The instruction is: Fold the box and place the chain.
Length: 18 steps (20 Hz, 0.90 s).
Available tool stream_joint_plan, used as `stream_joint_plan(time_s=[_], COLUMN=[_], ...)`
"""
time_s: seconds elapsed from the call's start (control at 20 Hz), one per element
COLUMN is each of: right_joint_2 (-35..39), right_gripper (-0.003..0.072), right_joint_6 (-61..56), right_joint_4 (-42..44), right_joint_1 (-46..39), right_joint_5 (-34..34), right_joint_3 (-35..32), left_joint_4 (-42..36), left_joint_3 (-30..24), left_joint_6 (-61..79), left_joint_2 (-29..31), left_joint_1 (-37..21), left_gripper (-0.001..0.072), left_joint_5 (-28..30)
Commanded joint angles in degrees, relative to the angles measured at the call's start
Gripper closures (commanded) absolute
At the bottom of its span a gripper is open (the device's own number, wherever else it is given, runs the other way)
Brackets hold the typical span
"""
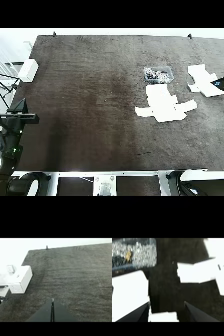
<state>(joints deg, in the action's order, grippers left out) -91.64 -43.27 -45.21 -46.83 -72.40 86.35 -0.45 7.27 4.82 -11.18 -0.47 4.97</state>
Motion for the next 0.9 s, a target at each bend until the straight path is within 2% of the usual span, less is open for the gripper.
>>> stream_joint_plan(time_s=[0.0,0.3,0.85], right_joint_2=[-12.31,-20.52,-25.94], right_gripper=[0.0158,0.0146,0.0152], right_joint_6=[-2.16,-0.44,-0.24], right_joint_4=[-6.73,-8.02,-7.78], right_joint_1=[0.0,2.25,4.0], right_joint_5=[-14.25,-16.48,-25.11], right_joint_3=[12.81,14.88,14.29], left_joint_4=[0.0,0.0,0.0], left_joint_3=[-0.02,-0.02,-0.02], left_joint_6=[0.02,0.02,0.02], left_joint_2=[0.02,0.02,0.02], left_joint_1=[0.0,0.0,0.0], left_gripper=[0.069,0.0691,0.0691], left_joint_5=[0.0,0.0,0.0])
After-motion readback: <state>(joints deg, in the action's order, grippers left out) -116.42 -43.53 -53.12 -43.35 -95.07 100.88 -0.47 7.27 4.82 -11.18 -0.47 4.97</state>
